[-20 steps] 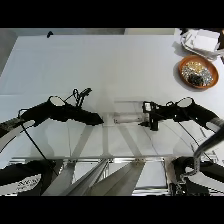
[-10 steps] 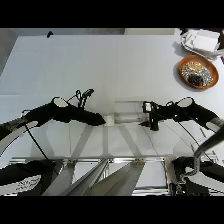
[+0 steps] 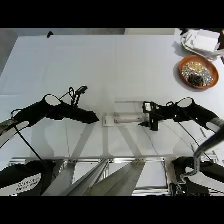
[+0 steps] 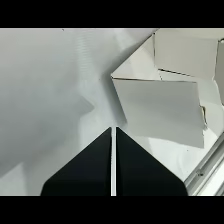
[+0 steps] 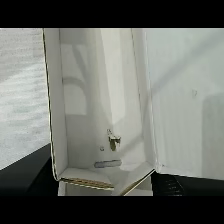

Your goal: Fold the box and place the chain.

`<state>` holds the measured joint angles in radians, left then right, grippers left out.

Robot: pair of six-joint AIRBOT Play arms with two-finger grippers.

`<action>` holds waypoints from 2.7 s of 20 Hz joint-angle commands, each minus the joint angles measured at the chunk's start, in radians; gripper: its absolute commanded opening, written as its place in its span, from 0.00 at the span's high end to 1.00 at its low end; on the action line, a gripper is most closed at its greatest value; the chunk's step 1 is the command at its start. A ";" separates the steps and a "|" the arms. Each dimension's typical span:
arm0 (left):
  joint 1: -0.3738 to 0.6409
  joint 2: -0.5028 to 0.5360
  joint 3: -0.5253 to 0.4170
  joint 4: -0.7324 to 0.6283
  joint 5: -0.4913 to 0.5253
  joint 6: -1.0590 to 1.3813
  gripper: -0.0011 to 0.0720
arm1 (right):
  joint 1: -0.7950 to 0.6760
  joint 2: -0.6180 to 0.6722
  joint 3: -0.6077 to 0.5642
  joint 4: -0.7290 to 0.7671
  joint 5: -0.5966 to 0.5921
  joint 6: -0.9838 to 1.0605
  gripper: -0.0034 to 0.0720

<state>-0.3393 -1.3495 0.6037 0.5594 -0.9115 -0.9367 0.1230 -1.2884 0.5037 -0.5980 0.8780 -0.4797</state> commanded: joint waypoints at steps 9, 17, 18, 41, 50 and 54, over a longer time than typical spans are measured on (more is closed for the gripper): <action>-0.083 -0.058 0.004 -0.109 0.084 0.042 0.95 | 0.000 0.000 0.001 -0.001 0.000 0.000 0.53; -0.092 -0.027 0.005 -0.209 0.028 0.129 0.77 | 0.000 0.000 0.001 0.000 0.000 0.000 0.53; -0.092 -0.015 0.005 -0.214 0.028 0.129 0.76 | 0.000 0.000 0.001 0.000 0.000 0.000 0.53; -0.219 -0.068 0.115 -0.167 0.073 0.019 0.43 | 0.000 0.000 0.001 -0.001 0.001 0.000 0.53; -0.285 -0.069 0.165 -0.094 0.163 -0.112 0.43 | 0.000 0.000 0.001 0.000 0.000 0.000 0.53; -0.315 -0.069 0.167 -0.088 0.207 -0.123 0.43 | 0.000 0.000 0.001 -0.001 0.000 0.000 0.53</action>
<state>-0.6338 -1.4178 0.7681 0.4610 -0.7467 -1.0428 0.1223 -1.2881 0.5041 -0.6010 0.8783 -0.4797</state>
